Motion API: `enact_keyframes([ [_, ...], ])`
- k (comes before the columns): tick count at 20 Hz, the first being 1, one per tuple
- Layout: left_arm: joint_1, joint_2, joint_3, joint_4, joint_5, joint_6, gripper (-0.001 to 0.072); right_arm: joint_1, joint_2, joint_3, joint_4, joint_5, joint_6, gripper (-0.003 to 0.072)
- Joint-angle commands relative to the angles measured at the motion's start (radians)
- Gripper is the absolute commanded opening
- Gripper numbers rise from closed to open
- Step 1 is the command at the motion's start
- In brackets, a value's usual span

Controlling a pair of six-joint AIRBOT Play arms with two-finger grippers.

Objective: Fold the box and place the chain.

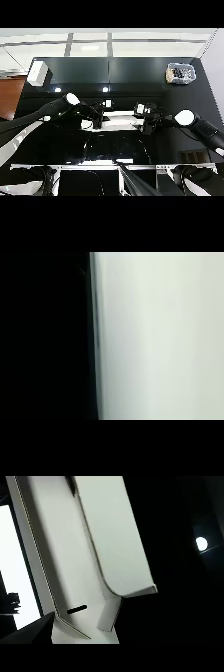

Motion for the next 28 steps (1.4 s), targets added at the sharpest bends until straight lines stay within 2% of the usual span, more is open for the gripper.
enact_keyframes([
  [1,0.0,0.0,0.0,0.0,-0.003,0.001,0.0025,-0.039,-0.033,0.001,0.112,0.032,-0.121,0.0703],
  [4,0.0,0.0,0.0,0.0,-0.003,0.001,0.0025,-0.04,-0.107,0.001,0.304,0.077,-0.364,0.0703],
  [6,0.0,0.0,0.0,0.0,-0.003,0.001,0.0025,-0.04,-0.152,0.001,0.353,0.097,-0.407,0.0703],
  [14,0.0,0.0,0.0,0.0,-0.003,0.001,0.0025,-0.033,-0.252,0.001,0.327,0.118,-0.48,0.0703],
  [20,0.0,0.0,0.0,0.0,-0.003,0.001,0.0025,0.016,-0.293,0.042,0.186,0.085,-0.338,0.0702],
  [28,-0.001,0.0,0.0,0.001,-0.002,0.001,0.0025,0.016,-0.299,0.047,0.12,0.086,-0.277,0.0702],
])
